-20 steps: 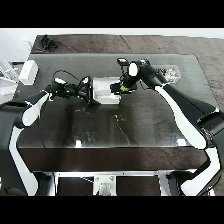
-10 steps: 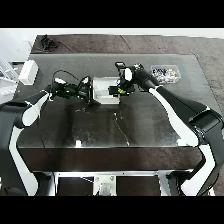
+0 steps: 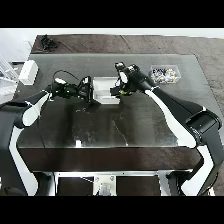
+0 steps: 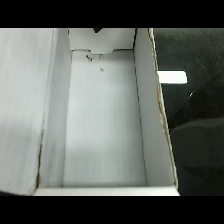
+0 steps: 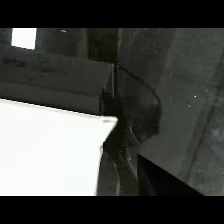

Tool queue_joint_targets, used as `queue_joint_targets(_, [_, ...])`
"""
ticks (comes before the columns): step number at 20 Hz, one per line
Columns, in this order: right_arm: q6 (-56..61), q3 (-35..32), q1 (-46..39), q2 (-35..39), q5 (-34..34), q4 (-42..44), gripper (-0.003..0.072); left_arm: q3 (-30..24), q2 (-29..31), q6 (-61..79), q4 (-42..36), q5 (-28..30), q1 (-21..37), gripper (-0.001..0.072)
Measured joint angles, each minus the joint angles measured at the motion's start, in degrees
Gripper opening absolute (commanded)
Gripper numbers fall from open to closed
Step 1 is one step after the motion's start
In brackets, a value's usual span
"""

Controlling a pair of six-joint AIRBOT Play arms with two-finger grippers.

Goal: Fold the box and place the chain.

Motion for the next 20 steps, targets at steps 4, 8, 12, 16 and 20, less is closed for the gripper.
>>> queue_joint_targets(4, [0.83, 0.13, 0.83, -0.15, 0.26, -1.22, 0.0351, 0.00, 0.00, 0.00, 0.04, -0.07, 0.02, 0.0355])
queue_joint_targets(8, [1.75, 0.13, 1.42, -0.90, 0.15, -0.02, 0.0216, 0.00, 0.00, 0.02, 0.11, -0.17, 0.07, 0.0355])
queue_joint_targets(12, [2.14, 0.15, 1.81, -1.27, -0.24, 1.20, 0.0140, 0.00, 0.00, 0.07, 0.11, -0.17, 0.07, 0.0355])
queue_joint_targets(16, [3.04, 0.15, 1.81, -1.40, -0.96, 2.99, 0.0013, 0.00, 0.00, -0.17, 0.13, -0.24, 0.11, 0.0355])
queue_joint_targets(20, [2.62, 0.15, 1.84, -1.42, -1.27, 3.65, 0.0012, 0.00, 0.00, -0.11, 0.11, -0.22, 0.11, 0.0355])
